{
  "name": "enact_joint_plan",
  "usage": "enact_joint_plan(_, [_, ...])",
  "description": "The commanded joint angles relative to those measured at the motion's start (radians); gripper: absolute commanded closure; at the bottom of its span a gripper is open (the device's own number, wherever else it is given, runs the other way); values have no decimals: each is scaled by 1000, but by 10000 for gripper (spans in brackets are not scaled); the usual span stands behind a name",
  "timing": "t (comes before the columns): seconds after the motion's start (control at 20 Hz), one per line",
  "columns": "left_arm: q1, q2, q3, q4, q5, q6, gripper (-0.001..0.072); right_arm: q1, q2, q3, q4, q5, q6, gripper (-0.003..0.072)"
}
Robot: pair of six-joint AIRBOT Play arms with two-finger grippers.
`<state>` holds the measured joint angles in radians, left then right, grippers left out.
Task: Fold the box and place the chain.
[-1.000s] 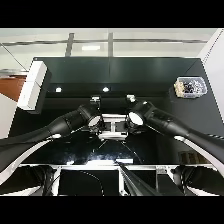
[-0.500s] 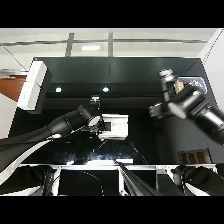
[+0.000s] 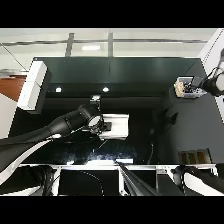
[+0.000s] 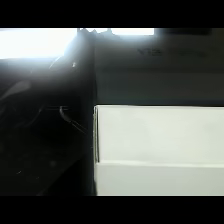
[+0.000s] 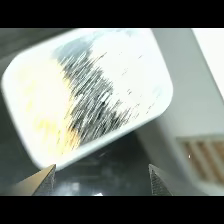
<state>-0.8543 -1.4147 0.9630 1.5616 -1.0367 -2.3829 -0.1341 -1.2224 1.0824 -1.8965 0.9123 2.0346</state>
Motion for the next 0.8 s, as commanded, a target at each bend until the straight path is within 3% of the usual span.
enact_joint_plan(0.0, [1, 0, 0, -8, 8, 0, 679, -137, -200, 200, 148, 60, -9, -17])
enact_joint_plan(0.15, [1, 0, -1, -7, 3, 0, 679, -192, -328, 329, 212, 148, 34, -16])
enact_joint_plan(0.3, [0, 0, -1, -7, -16, 0, 676, -215, -404, 383, 222, 164, 83, -14])
enact_joint_plan(0.75, [0, 0, -1, -7, -47, 0, 676, -220, -507, 400, 274, 77, 134, 24])
